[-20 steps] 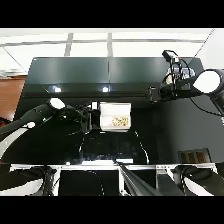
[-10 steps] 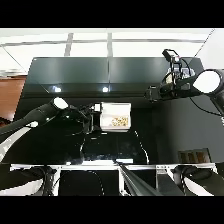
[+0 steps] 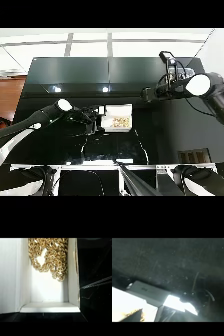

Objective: Fold the box and place the chain.

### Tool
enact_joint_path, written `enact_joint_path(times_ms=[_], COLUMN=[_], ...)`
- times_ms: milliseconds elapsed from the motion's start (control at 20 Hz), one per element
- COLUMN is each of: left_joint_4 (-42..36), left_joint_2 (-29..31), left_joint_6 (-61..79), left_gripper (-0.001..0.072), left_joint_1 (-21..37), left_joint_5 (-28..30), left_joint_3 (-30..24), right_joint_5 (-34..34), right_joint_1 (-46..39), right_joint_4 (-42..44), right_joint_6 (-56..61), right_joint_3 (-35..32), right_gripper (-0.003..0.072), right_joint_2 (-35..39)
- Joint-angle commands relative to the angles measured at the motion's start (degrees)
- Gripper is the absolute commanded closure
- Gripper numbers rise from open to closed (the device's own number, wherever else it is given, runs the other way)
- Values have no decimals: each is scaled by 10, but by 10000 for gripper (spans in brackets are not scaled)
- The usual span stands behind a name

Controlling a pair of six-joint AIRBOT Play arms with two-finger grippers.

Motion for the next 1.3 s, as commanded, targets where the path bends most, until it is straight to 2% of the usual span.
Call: enact_joint_path(times_ms=[0,100,200,300,350,450,550,650,950,1250], left_joint_4=[1,1,1,1,1,1,1,1,1,1], left_joint_2=[0,0,0,0,0,0,0,0,0,0], left_joint_6=[-1,-1,-1,-1,-1,-1,-1,-1,-1,-1], left_gripper=[226,226,225,225,225,225,225,225,225,225], left_joint_1=[-5,-5,-5,-5,-5,-5,-5,-5,-5,-5], left_joint_5=[6,6,6,6,6,6,6,6,5,5], left_joint_3=[0,0,0,0,0,0,0,0,0,0], right_joint_5=[-78,-146,-174,-106,-44,51,76,73,97,112], right_joint_1=[8,6,7,7,7,8,12,23,59,60], right_joint_4=[-35,20,141,219,236,228,216,203,213,223], right_joint_6=[3,-14,-143,-292,-370,-475,-549,-607,-678,-687], right_joint_3=[-13,-13,-13,-13,-5,21,21,14,-1,-2], right_gripper=[-34,-34,-34,-34,-34,-34,-34,-34,-34,-34], right_joint_2=[-35,-79,-120,-136,-132,-124,-124,-126,-127,-126])
